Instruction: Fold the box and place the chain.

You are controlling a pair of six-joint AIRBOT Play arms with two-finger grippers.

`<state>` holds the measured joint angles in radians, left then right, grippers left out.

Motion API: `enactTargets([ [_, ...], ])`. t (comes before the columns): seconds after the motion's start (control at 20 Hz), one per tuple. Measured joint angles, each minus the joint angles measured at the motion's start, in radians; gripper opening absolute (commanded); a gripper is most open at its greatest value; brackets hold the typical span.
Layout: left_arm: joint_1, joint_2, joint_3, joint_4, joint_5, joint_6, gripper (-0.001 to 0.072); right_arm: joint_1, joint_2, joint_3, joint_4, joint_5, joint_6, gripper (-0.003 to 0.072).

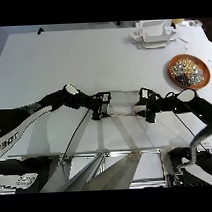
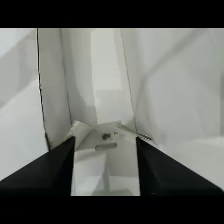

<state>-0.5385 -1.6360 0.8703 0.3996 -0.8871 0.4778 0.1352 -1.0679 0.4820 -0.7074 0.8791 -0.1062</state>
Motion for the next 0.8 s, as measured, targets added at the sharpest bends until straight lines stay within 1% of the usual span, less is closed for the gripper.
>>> enactTargets([
  [0.05, 0.0, 0.0, 0.0, 0.0, 0.0, 0.0, 0.0209, 0.0, 0.031, 0.0, -0.03, 0.0, 0.062, 0.0194],
  [0.1, 0.0, 0.0, 0.0, 0.0, 0.0, 0.0, 0.0209, 0.0, 0.069, 0.0, -0.068, 0.001, 0.13, 0.0038],
  [0.15, 0.0, 0.0, 0.0, 0.0, 0.0, 0.0, 0.0209, 0.0, 0.108, 0.0, -0.099, 0.003, 0.197, 0.0019],
  [0.25, 0.0, 0.0, 0.0, 0.0, 0.0, 0.0, 0.0209, 0.0, 0.191, 0.0, -0.148, -0.005, 0.333, 0.0019],
  [0.35, 0.0, 0.0, 0.0, 0.0, 0.0, 0.0, 0.0209, 0.0, 0.248, 0.0, -0.173, -0.034, 0.474, 0.0019],
  [0.5, 0.0, 0.0, 0.0, 0.0, 0.0, 0.0, 0.0209, 0.0, 0.287, 0.0, -0.226, -0.132, 0.78, 0.0018],
  [0.65, 0.0, 0.0, 0.0, 0.0, 0.0, 0.0, 0.0209, 0.0, 0.276, 0.0, -0.365, -0.219, 1.142, 0.0018],
  [0.75, 0.0, 0.0, 0.0, 0.0, 0.0, 0.0, 0.0209, 0.0, 0.234, 0.0, -0.48, -0.227, 1.343, 0.0018],
  [0.8, 0.0, 0.0, 0.0, 0.0, 0.0, 0.0, 0.0209, 0.0, 0.206, 0.0, -0.516, -0.219, 1.409, 0.0018],
])
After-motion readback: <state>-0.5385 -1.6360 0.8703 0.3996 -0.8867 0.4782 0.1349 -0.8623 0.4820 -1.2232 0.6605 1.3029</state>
